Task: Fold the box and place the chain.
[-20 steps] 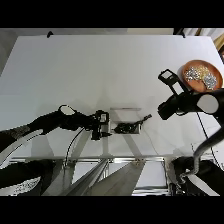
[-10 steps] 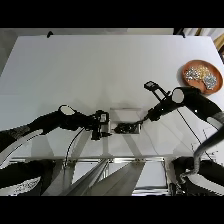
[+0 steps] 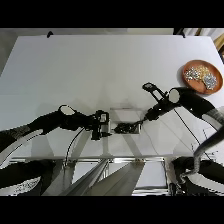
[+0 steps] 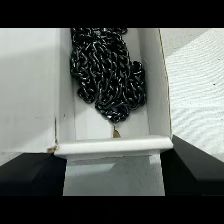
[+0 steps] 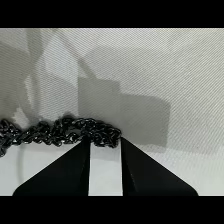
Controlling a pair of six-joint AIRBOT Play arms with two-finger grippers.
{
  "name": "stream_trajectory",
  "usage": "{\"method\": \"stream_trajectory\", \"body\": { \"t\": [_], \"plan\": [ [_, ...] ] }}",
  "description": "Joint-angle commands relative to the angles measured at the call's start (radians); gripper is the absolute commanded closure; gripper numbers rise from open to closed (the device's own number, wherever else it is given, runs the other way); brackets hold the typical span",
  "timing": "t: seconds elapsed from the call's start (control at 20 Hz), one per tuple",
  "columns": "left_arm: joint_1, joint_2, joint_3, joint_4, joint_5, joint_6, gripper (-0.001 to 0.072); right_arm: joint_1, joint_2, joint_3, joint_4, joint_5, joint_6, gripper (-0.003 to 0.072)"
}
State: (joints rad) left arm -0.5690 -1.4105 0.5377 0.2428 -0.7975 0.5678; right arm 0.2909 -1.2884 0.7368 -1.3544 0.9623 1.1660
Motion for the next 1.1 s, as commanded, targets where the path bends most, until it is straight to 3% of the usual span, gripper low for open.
{"method": "stream_trajectory", "body": {
  "t": [0.0,0.25,0.3,1.05],
  "plan": [
    [0.0,0.001,0.0,0.0,0.0,0.0,0.0556,0.001,-0.002,-0.001,0.002,-0.021,-0.012,0.0517],
    [0.0,0.001,0.0,0.0,0.0,0.0,0.0556,0.001,-0.005,-0.002,0.027,0.0,-0.02,0.0594],
    [0.0,0.001,0.0,0.0,0.0,0.0,0.0556,0.001,-0.005,-0.002,0.028,0.021,-0.023,0.0643],
    [0.0,0.001,0.0,0.0,0.0,0.0,0.0556,0.001,0.049,-0.001,0.027,0.121,-0.023,0.0674]
  ]
}}
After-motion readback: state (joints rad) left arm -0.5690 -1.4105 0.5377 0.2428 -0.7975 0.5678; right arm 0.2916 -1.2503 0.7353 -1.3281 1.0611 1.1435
